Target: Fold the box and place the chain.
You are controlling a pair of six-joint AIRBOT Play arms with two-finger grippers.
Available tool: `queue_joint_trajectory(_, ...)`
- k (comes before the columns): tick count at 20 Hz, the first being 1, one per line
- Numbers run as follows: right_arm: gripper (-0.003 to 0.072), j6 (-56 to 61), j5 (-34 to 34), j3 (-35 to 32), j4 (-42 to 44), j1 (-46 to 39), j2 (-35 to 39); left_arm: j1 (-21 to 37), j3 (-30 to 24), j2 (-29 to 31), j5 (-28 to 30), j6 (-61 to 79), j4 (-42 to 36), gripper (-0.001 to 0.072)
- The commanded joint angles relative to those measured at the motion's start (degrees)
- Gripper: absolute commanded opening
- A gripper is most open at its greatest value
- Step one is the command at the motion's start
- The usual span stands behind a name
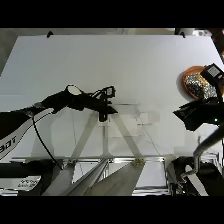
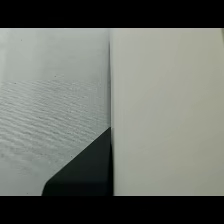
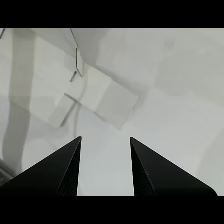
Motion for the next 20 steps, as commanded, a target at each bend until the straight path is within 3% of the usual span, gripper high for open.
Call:
queue_joint_trajectory(1,0.0344,-0.04,-1.62,-0.13,0.04,-0.02,0.02,-0.04,-0.04,-1.31,0.17,0.42,-0.13,0.0004)
queue_joint_trajectory(20,0.0344,-0.04,-1.73,-0.13,0.02,-0.02,0.02,-0.04,-0.04,-1.57,1.66,0.02,1.07,0.0010)
